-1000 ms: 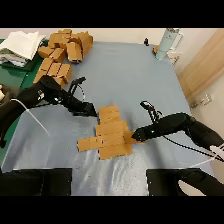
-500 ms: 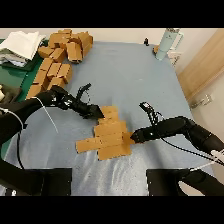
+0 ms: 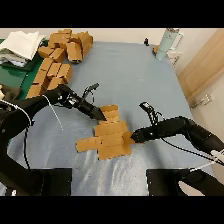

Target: Fold the box.

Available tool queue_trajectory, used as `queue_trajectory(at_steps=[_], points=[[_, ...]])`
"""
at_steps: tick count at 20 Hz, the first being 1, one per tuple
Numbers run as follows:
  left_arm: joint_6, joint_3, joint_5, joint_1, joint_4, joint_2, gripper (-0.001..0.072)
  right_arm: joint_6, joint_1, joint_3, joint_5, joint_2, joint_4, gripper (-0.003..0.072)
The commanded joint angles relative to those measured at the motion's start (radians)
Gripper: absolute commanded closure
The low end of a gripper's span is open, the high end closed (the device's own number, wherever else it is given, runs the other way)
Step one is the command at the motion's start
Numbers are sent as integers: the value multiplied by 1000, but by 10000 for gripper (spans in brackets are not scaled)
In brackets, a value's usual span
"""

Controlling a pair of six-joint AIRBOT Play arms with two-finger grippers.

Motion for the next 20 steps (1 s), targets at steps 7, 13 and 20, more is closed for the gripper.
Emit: queue_trajectory(at_steps=[7, 13, 20], points=[[10, 12, -43, -5, 37, -3, 568, 1, 1, 0, 18, 0, -18, 682], [10, 13, -39, -5, 34, -3, 479, 1, 1, 0, 18, 0, -23, 682], [17, 19, -37, -6, 21, -3, 693, 1, 1, 0, 23, 0, -33, 682]])
